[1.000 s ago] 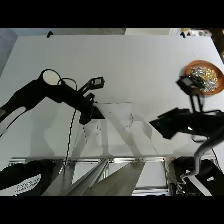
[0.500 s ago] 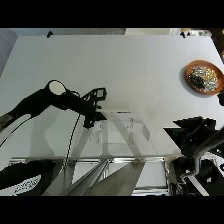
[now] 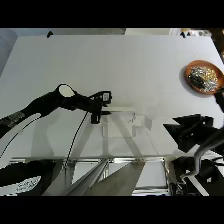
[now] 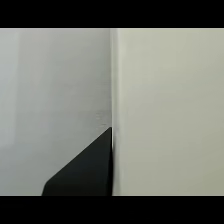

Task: Fold the box and place the chain.

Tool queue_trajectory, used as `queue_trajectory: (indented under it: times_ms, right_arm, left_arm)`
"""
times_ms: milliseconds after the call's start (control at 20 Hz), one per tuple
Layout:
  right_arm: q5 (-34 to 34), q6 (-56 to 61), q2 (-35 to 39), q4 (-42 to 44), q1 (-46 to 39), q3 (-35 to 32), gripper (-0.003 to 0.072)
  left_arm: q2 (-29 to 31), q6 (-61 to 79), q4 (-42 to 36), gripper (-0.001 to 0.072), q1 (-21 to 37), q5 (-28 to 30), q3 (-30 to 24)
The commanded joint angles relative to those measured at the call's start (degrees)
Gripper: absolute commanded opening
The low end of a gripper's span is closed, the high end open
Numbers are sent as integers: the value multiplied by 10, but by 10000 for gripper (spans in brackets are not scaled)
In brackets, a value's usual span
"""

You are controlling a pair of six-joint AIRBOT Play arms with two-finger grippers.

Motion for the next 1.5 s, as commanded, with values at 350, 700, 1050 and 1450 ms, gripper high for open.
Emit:
queue_trajectory:
  times_ms: [350,700,1050,1450]
  right_arm:
    - [-129,-140,-119,3,0,-85,465]
    - [-151,-192,-206,17,0,-85,464]
    - [-174,-216,-208,18,0,-85,452]
    - [-173,-224,-208,18,0,-85,452]
  left_arm:
    - [-56,26,-9,4,-7,7,7]
    - [-61,26,-8,5,-7,10,7]
    - [-61,59,-20,5,-7,10,7]
    - [-61,61,-17,5,-7,11,7]
